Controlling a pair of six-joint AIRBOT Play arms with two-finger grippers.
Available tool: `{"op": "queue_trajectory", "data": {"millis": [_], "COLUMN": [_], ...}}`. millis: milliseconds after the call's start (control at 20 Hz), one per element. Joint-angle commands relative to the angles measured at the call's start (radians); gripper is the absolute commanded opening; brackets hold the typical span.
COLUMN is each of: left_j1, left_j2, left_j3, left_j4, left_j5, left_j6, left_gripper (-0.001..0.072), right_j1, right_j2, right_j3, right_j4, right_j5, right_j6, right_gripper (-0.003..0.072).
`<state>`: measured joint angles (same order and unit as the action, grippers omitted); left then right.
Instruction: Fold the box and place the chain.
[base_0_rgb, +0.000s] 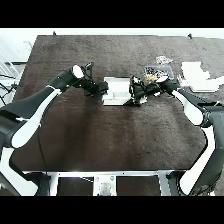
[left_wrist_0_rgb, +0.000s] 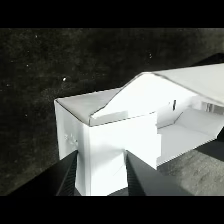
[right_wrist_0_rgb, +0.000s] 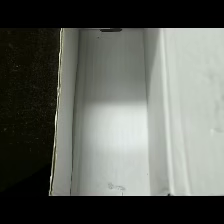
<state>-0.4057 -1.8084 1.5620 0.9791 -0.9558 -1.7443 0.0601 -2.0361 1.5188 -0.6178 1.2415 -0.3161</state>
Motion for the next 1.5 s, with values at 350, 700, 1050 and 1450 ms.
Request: {"op": "queue_trajectory", "data": {"millis": [350,700,1050,1450], "left_j1": [-0.037,-0.083,-0.108,-0.138], "left_j2": [0.0,-0.039,-0.079,-0.134], "left_j3": [0.005,0.085,0.142,0.287], "left_j4": [0.103,0.258,0.369,0.497], "left_j5": [0.032,0.0,-0.089,-0.237], "left_j6": [-0.104,-0.197,-0.283,-0.386], "left_gripper": [0.0351,0.0351,0.0352,0.0353], "right_j1": [0.001,0.001,0.001,0.001], "right_j2": [0.0,0.0,0.0,0.0], "right_j3": [0.0,0.0,0.0,0.0], "right_j4": [0.0,0.0,0.0,0.0], "right_j5": [0.0,0.0,0.0,0.0], "right_j6": [0.0,0.0,0.0,0.0], "right_gripper": [0.0435,0.0435,0.0435,0.0435]}}
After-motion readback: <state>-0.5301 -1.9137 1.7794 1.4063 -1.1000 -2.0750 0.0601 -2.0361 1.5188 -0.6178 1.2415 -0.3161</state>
